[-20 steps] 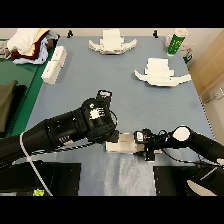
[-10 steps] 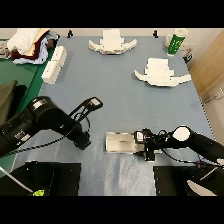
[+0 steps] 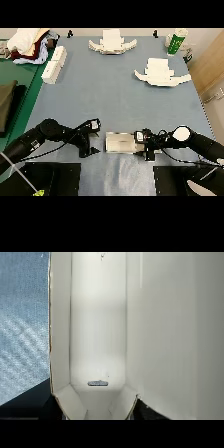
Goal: Fold the box.
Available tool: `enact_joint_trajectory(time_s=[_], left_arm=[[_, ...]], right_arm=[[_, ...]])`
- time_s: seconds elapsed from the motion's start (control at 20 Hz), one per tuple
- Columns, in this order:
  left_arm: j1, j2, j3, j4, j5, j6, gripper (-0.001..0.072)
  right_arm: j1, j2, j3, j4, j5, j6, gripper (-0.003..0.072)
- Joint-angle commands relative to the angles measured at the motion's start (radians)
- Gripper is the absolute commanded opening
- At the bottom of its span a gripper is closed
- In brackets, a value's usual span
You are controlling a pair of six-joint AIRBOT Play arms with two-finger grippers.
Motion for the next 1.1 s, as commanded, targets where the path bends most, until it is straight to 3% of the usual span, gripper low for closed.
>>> enact_joint_trajectory(time_s=[0.0, 0.3, 0.6, 0.9, 1.05], left_arm=[[-0.014, -0.14, -0.03, -0.283, 0.05, 0.417, 0.0684], [-0.073, -0.252, 0.008, -0.387, 0.13, 0.499, 0.0684], [-0.074, -0.266, 0.022, -0.324, 0.09, 0.478, 0.0683], [-0.105, -0.267, 0.026, -0.181, 0.122, 0.338, 0.0683], [-0.136, -0.268, 0.026, -0.174, 0.181, 0.301, 0.0682]], right_arm=[[0.001, 0.001, 0.0, 0.0, 0.0, 0.0, 0.0498], [0.001, 0.001, 0.0, 0.0, 0.0, 0.0, 0.0498], [0.001, 0.0, 0.0, 0.0, 0.0, 0.0, 0.0498], [0.001, 0.0, 0.0, 0.0, 0.0, 0.0, 0.0498], [0.001, 0.001, 0.0, 0.0, 0.0, 0.0, 0.0498]])
